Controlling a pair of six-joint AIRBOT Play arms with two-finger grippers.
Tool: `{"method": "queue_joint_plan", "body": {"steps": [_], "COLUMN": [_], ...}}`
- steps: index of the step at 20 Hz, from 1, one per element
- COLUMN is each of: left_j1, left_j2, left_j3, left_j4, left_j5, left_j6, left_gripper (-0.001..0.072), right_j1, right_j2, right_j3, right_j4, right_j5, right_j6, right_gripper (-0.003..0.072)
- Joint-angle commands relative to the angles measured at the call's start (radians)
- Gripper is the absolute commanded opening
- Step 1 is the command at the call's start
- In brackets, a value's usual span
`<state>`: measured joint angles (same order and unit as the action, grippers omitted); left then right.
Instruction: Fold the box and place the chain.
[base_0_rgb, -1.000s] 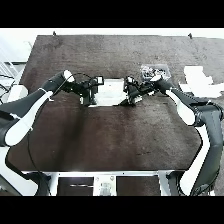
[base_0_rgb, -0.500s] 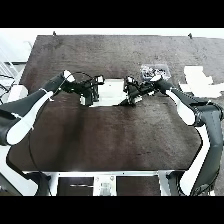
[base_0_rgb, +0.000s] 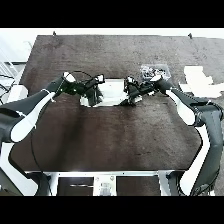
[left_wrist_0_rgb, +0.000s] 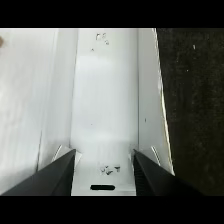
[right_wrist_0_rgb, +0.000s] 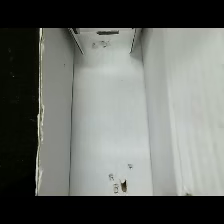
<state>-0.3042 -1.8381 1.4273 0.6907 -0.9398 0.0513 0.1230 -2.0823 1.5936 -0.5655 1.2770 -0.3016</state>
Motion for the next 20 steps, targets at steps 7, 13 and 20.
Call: {"method": "queue_joint_plan", "body": {"steps": [7,13,20], "left_j1": [0.001,0.008,0.132], "left_j2": [-0.003,-0.003,0.002], "left_j3": [0.0,0.0,0.005], "left_j4": [-0.01,-0.01,-0.021], "left_j5": [-0.011,-0.017,-0.24], "left_j6": [0.008,0.009,-0.041], "left_gripper": [0.0655,0.0479,0.002], "right_j1": [0.0,0.0,0.0], "right_j2": [-0.001,-0.001,-0.001], "right_j3": [0.0,0.0,0.0], "right_j4": [0.001,0.001,0.001], "right_j5": [-0.001,-0.001,-0.001], "right_j6": [0.002,0.002,0.002], "right_gripper": [0.0592,0.0591,0.0591]}}
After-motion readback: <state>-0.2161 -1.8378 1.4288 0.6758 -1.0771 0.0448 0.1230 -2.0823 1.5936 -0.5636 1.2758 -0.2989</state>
